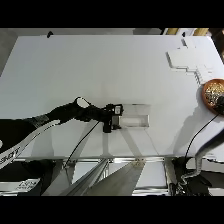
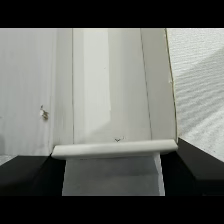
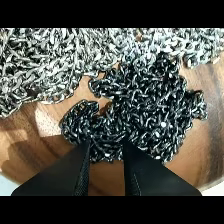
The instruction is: Fold the box and place the chain.
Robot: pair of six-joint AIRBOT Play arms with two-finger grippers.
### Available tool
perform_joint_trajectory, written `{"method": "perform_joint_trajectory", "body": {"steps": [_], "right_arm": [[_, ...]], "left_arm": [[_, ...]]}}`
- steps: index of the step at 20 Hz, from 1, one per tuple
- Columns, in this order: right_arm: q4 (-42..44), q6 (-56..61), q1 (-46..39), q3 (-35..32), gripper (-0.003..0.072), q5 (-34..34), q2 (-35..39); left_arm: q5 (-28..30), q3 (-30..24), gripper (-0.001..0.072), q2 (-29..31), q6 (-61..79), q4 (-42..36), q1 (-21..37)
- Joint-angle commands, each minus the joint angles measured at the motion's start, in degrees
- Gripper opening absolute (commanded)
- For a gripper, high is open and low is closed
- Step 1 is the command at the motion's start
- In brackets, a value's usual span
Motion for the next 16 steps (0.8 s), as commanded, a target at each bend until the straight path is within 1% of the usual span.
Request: {"method": "perform_joint_trajectory", "body": {"steps": [1,3,4,5,10,12,13,14,16], "right_arm": [[-0.5,-0.4,0.3,0.0,0.0216,-1.4,-0.2],[-0.5,-0.4,0.3,0.0,0.0214,-2.3,-0.2],[-0.5,-0.4,0.3,0.0,0.0179,-2.4,-0.3],[-0.5,-0.4,0.3,0.0,0.0173,-2.4,-0.3],[-0.8,-0.4,0.3,0.0,0.0166,-1.7,-1.2],[-0.8,-0.3,0.3,0.0,0.0135,-2.2,-1.2],[-0.8,-0.3,0.3,0.0,0.007,-2.2,-1.2],[-0.8,-0.3,0.3,0.0,0.0034,-2.2,-1.2],[-0.7,-0.1,0.3,0.0,0.0012,-1.7,-1.1]], "left_arm": [[0.0,0.0,0.0274,0.0,0.0,0.0,0.0],[0.0,0.0,0.0274,0.0,0.0,0.0,0.0],[0.0,0.0,0.0274,0.1,0.0,0.0,0.0],[0.0,0.0,0.0274,0.0,0.0,0.0,0.0],[0.0,0.0,0.0274,0.0,0.0,0.0,0.0],[0.0,0.0,0.0274,0.0,0.0,0.0,0.0],[0.0,0.0,0.0274,0.0,0.0,0.0,0.0],[0.0,0.0,0.0274,0.0,0.0,0.0,0.0],[0.0,0.0,0.0274,0.0,0.0,0.0,0.0]]}}
